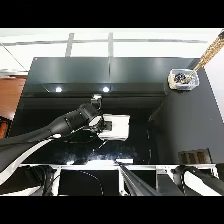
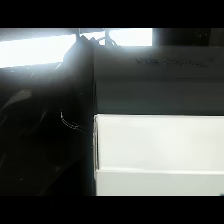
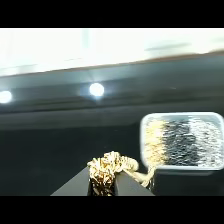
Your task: Fold the box and place the chain.
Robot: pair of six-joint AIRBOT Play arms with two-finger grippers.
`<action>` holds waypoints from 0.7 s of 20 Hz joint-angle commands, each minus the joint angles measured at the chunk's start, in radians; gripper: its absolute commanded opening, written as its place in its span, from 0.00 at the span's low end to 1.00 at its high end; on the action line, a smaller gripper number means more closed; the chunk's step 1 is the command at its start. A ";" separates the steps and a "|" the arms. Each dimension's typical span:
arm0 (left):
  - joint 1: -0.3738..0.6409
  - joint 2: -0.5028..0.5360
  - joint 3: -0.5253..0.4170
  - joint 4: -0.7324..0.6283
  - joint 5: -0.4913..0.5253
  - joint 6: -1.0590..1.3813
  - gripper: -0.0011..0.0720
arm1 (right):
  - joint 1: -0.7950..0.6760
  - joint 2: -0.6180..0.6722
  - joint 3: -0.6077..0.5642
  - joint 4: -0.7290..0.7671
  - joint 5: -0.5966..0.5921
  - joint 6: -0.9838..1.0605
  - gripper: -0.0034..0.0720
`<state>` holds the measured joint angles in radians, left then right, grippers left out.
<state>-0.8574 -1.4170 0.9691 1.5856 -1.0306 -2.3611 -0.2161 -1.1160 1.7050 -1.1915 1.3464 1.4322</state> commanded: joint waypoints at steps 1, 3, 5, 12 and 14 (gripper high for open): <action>0.000 0.000 0.000 0.000 0.000 0.000 0.05 | 0.000 0.211 -0.148 0.146 0.027 -0.109 0.10; 0.000 0.000 0.000 0.000 0.000 0.000 0.05 | 0.029 0.301 -0.221 0.174 0.061 -0.109 0.10; 0.000 0.000 0.000 0.000 0.000 0.000 0.05 | 0.113 0.364 -0.312 0.174 0.123 -0.142 0.10; 0.000 0.000 0.000 0.000 0.001 0.000 0.05 | 0.433 0.397 -0.723 0.309 0.031 -0.147 0.10; 0.000 0.000 0.000 0.000 0.001 0.000 0.05 | 0.519 0.387 -0.793 0.329 -0.080 -0.147 0.10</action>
